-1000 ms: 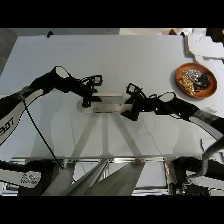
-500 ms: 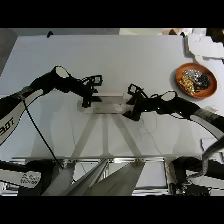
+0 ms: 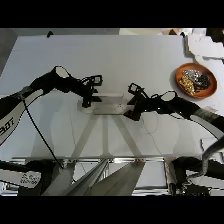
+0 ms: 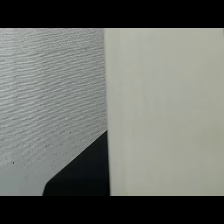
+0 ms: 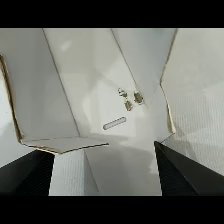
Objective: Fold the box and place the chain.
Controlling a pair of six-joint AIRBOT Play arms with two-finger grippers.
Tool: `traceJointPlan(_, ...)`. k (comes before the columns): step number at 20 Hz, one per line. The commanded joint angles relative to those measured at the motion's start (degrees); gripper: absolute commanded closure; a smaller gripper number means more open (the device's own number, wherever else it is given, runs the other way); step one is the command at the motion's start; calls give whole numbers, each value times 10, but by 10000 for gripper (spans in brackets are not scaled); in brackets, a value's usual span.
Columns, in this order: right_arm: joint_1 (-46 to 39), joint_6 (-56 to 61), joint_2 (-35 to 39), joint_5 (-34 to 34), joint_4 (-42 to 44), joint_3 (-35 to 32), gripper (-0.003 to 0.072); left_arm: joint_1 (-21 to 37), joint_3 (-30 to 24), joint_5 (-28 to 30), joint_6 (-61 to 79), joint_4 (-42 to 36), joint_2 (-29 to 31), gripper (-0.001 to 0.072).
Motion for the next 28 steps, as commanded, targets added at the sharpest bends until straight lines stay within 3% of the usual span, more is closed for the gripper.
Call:
traceJointPlan(1, 0, -59, 0, 0, 7, 0, -1, 0, 0, 0, 0, 0, 0, 700)
traceJointPlan(6, 0, -138, 0, 5, 63, 0, -1, 0, 0, 0, 0, 0, 0, 700)
traceJointPlan(23, 0, -184, 0, 1, 55, 2, -1, 0, 0, 0, 0, 0, 0, 700)
traceJointPlan(28, 0, -89, 0, 1, 7, 2, -1, 0, 0, 0, 0, 0, 0, 700)
